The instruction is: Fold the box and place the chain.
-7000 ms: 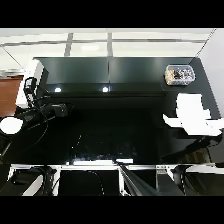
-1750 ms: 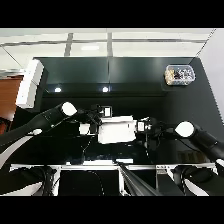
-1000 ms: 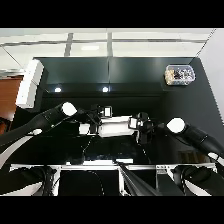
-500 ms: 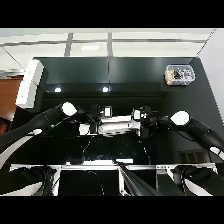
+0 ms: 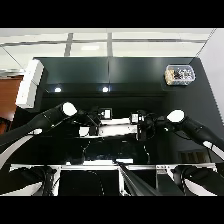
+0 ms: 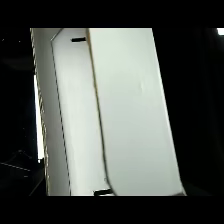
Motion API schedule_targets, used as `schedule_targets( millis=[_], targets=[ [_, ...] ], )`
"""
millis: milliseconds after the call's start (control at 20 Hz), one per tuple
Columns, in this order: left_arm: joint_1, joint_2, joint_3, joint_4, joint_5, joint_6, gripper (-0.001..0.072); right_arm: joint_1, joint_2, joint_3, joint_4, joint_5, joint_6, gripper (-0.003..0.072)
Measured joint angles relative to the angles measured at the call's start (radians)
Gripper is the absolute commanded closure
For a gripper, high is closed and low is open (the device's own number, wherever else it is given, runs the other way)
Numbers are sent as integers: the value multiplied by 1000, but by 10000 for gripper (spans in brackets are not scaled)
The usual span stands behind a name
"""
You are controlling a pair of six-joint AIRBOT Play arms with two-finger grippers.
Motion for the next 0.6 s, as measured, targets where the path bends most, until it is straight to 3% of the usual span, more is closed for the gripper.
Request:
schedule_targets(
  millis=[400, 450, 500, 600],
  targets=[
    [0, 0, 0, 6, -13, 0, 683, 9, -62, 0, 7, 4, -64, -25],
    [0, 0, 0, 6, -13, 0, 683, 9, -68, 0, 5, 3, -68, 14],
    [0, 0, 0, 6, -13, 0, 683, 10, -72, 1, 4, 2, -71, 101],
    [0, 0, 0, 7, -14, 1, 683, 11, -79, 1, 2, -1, -73, 113]
  ],
)
